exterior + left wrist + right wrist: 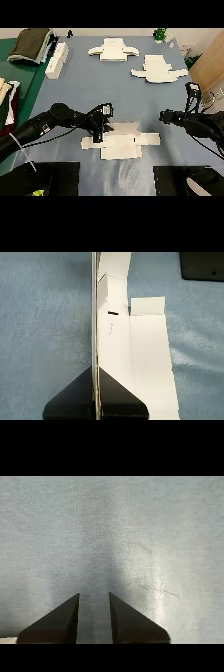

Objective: Fold the box.

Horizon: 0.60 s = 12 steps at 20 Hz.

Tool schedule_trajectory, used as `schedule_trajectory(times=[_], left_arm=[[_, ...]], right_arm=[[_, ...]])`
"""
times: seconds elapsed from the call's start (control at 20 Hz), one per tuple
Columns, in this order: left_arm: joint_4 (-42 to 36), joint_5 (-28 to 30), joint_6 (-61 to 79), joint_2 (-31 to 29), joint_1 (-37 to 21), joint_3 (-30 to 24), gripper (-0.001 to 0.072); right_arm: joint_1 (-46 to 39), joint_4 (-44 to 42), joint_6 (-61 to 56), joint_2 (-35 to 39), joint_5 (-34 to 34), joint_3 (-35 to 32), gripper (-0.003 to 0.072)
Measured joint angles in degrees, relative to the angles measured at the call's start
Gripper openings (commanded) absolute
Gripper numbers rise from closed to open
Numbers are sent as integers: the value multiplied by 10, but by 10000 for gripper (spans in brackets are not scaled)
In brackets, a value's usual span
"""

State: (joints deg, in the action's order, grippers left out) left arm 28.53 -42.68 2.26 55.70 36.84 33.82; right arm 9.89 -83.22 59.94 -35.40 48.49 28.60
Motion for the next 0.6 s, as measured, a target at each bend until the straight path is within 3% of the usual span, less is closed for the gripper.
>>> schedule_trajectory(times=[0.6], left_arm=[[-62,-7,46,64,23,2,15]], right_arm=[[0,-5,0,0,-6,-7,280]])
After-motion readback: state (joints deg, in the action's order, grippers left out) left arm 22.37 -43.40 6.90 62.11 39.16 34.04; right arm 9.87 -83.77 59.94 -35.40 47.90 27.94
